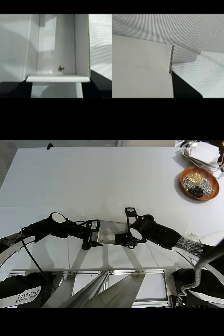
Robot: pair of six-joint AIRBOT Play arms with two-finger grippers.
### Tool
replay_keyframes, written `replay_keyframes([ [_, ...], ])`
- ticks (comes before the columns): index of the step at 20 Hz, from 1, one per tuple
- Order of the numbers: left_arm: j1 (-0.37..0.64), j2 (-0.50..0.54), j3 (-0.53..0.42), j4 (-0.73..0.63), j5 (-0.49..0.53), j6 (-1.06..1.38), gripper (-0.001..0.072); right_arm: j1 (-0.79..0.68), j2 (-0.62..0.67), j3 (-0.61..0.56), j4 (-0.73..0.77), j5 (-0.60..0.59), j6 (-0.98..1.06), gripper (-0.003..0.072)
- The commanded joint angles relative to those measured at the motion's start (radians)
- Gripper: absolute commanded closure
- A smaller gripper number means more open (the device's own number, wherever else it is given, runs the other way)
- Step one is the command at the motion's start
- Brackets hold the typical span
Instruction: Fold the box and place the chain.
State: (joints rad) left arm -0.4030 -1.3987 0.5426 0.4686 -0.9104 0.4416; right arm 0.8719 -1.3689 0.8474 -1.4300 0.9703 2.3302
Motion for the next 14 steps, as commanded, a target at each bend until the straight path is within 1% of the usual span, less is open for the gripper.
replay_keyframes([
  [1,0.0,0.001,0.0,0.002,0.001,0.004,0.0437,0.006,-0.002,0.0,-0.005,-0.005,-0.002,0.0675],
  [3,0.0,0.001,0.0,0.002,0.0,0.004,0.0437,0.012,-0.002,0.0,-0.008,-0.014,-0.002,0.0667],
  [4,0.0,0.001,0.0,0.002,0.001,0.004,0.0437,0.012,-0.002,0.0,-0.007,-0.02,-0.002,0.0581],
  [5,0.0,0.001,0.0,0.002,0.0,0.004,0.0437,0.012,-0.002,0.0,-0.008,-0.026,-0.002,0.0477],
  [6,0.0,0.001,0.0,0.002,0.001,0.004,0.0437,0.012,-0.002,0.0,-0.011,-0.033,-0.001,0.0462],
  [7,0.0,0.001,0.0,0.002,0.0,0.004,0.0437,0.012,-0.002,0.0,-0.017,-0.039,-0.001,0.0464],
  [8,0.0,0.001,0.0,0.002,0.001,0.004,0.0437,0.012,-0.002,0.0,-0.026,-0.041,0.0,0.0491],
  [10,0.0,0.001,0.0,0.002,0.0,0.004,0.0437,0.012,-0.002,0.0,-0.037,-0.04,0.0,0.0593],
  [11,0.0,0.001,0.0,0.002,0.001,0.004,0.0437,0.012,-0.002,0.0,-0.041,-0.04,0.0,0.0624],
  [12,0.0,0.001,0.0,0.002,0.0,0.004,0.0437,0.012,-0.002,0.0,-0.046,-0.04,0.0,0.0674],
  [14,0.0,0.001,0.0,0.002,0.001,0.004,0.0437,0.012,-0.002,0.0,-0.052,-0.041,0.005,0.0675],
])
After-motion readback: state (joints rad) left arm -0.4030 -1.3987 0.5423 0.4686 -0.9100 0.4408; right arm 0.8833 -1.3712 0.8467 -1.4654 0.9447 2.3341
